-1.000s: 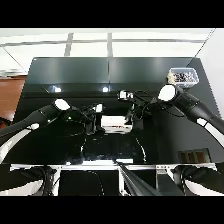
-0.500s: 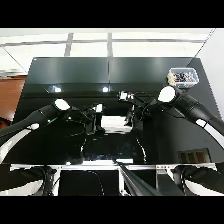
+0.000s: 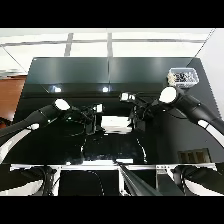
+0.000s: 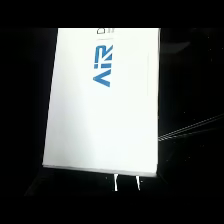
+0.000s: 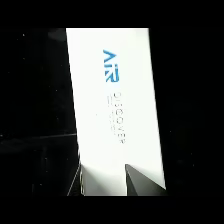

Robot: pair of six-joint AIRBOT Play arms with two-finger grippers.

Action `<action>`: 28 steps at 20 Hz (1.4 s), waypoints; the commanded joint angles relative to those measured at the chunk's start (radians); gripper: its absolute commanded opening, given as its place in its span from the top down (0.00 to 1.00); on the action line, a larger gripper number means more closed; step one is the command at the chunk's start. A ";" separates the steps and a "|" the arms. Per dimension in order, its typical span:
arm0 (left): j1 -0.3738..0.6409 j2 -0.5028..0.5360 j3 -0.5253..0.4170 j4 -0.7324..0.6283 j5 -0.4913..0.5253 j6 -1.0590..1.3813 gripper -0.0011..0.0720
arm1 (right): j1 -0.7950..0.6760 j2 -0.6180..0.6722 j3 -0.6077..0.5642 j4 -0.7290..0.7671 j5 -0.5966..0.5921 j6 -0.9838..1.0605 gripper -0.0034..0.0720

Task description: Fold the box and place the chain.

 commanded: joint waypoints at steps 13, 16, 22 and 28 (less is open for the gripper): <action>0.000 0.000 0.000 0.002 -0.008 0.002 0.42 | -0.077 -0.053 -0.193 0.580 -0.109 0.471 0.94; 0.000 0.000 0.000 0.002 -0.008 0.001 0.42 | -0.053 -0.106 -0.193 0.560 -0.134 0.475 0.94; 0.000 0.000 0.000 -0.003 -0.010 0.001 0.42 | -0.047 -0.123 -0.193 0.401 -0.143 0.534 0.94; 0.000 0.000 0.000 -0.022 -0.016 0.000 0.42 | -0.050 -0.114 -0.182 0.405 -0.097 0.526 0.94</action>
